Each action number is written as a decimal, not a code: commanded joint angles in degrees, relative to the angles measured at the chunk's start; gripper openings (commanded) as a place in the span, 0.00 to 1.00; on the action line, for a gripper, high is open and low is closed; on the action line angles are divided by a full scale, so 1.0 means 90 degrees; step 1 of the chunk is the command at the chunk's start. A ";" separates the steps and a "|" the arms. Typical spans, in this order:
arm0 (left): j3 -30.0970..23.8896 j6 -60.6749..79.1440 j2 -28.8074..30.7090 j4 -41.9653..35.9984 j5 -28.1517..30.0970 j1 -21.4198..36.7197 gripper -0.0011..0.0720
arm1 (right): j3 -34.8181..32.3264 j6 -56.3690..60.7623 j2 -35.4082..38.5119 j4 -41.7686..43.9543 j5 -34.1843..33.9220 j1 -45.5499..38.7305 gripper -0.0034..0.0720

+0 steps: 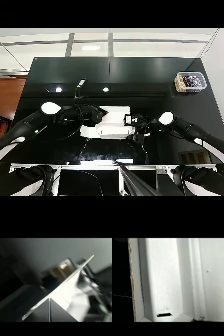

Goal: Fold the box and place the chain.

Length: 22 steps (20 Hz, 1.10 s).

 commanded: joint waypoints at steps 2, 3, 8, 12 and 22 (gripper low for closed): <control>0.0624 -0.0289 -0.1059 0.1270 -0.0219 -0.0151 0.05 | 0.0000 0.0000 0.0005 0.0002 0.0000 0.0007 0.29; 0.0806 -0.0568 -0.1241 0.1722 -0.0374 -0.0236 0.05 | 0.0000 0.0000 0.0005 0.0002 -0.0002 0.0007 0.29; 0.1440 -0.0947 -0.1581 0.2776 -0.1350 -0.0522 0.05 | 0.0000 0.0024 0.0005 0.0002 -0.0022 0.0007 0.29; 0.1722 -0.1217 -0.1460 0.3293 -0.1904 -0.0413 0.05 | 0.0000 0.0051 0.0005 0.0012 -0.0061 0.0007 0.29; 0.0238 -0.0153 0.1411 0.3011 -0.2246 0.0384 0.11 | 0.0000 0.0051 0.0005 0.0012 -0.0061 0.0007 0.29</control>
